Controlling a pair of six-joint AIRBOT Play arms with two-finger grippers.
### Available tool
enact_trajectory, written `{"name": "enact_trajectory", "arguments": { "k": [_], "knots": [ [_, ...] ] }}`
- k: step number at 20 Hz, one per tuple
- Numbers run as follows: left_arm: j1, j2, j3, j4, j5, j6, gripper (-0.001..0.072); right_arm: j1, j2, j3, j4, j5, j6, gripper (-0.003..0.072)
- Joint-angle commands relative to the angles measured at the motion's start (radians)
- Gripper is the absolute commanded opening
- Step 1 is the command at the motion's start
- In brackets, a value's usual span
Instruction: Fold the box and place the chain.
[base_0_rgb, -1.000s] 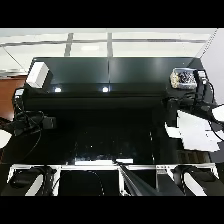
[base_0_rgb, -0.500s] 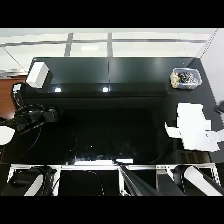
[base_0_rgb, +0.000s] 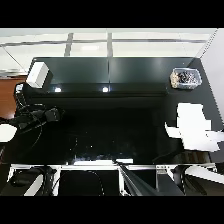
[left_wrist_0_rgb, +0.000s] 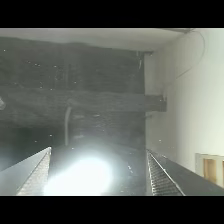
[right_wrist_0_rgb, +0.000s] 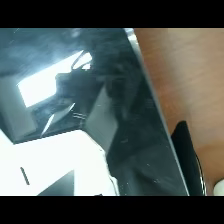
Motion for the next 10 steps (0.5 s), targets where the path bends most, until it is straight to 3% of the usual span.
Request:
{"name": "enact_trajectory", "arguments": {
  "k": [1,3,10],
  "knots": [
    [0.000,-0.010,-0.001,-0.019,0.000,0.000,0.0707,-0.010,-0.024,0.009,0.062,0.056,-0.119,0.0091],
    [0.000,-0.014,-0.001,-0.019,0.000,0.000,0.0707,-0.005,-0.014,0.008,0.097,0.114,-0.138,0.0019],
    [-0.002,-0.021,-0.001,-0.023,0.020,0.000,0.0707,0.219,0.261,-0.071,0.583,0.087,-0.140,0.0019]
  ]
}}
